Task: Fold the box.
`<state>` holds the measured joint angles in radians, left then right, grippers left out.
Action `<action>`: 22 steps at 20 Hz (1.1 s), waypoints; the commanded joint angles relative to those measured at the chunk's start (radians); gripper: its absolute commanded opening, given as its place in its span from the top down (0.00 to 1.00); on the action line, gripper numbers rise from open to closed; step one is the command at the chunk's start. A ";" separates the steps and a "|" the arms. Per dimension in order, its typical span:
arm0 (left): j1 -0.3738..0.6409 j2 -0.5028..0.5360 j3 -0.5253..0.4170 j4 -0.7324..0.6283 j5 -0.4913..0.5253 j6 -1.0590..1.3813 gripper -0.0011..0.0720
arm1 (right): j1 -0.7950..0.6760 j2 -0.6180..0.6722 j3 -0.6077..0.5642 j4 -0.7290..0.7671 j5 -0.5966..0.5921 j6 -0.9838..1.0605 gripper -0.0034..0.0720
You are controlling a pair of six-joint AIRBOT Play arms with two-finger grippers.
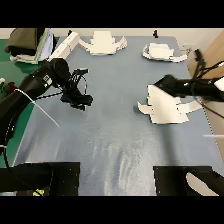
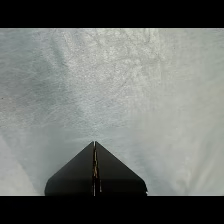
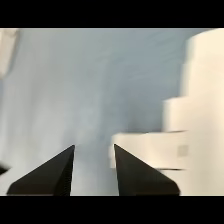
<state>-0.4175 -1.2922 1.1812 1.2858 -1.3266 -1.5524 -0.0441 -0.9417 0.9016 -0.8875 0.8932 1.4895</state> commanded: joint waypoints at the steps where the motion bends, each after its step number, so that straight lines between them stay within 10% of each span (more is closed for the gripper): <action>1: 0.000 0.001 0.000 -0.001 0.000 0.000 0.97 | -0.254 -0.082 0.183 -0.322 0.195 0.106 0.43; 5: 0.000 0.001 0.000 -0.001 0.000 0.000 0.97 | -0.434 -0.243 0.348 -0.496 0.322 -0.040 0.25; 15: 0.000 0.001 0.000 -0.007 0.025 0.000 0.97 | -0.465 -0.644 0.508 -0.565 0.465 -0.285 0.22; 22: 0.000 -0.002 0.000 -0.016 0.122 -0.011 0.97 | -0.465 -0.703 0.516 -0.544 0.461 -0.415 0.31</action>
<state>-0.4191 -1.2922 1.1812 1.2781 -1.2373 -1.5555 -0.5076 -1.6196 1.4113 -1.4353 1.3476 1.1294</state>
